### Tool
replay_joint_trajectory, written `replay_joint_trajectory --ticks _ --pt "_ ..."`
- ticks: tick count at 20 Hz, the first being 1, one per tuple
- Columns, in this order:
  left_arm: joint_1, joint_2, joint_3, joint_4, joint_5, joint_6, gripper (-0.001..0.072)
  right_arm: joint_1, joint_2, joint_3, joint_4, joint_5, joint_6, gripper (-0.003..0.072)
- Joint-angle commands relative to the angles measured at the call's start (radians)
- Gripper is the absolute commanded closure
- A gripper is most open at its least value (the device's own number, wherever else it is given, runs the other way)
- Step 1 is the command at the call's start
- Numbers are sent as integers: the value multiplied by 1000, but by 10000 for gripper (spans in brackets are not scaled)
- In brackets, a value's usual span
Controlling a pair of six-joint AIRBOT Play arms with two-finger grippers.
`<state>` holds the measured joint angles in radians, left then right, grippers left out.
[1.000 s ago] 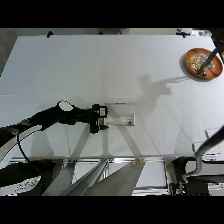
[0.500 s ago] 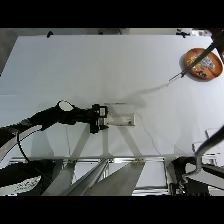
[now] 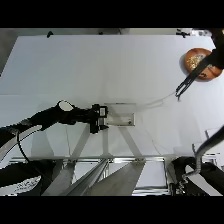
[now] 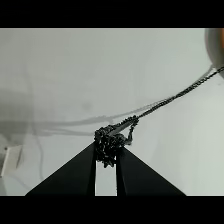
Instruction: Fold the box and place the chain.
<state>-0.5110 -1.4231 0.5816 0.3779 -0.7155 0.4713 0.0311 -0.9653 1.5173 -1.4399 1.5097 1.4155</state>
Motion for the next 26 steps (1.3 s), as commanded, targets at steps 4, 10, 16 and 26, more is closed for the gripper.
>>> replay_joint_trajectory --ticks 4,10,16,26 --pt "0 1 0 0 0 0 315 127 152 -318 85 -113 28 674" --pt "0 1 0 0 0 0 315 300 163 -468 113 -233 76 674" --pt "0 1 0 0 0 0 315 443 163 -477 112 -310 107 674" --pt "-1 1 0 0 0 0 315 480 163 -554 242 -322 94 674"
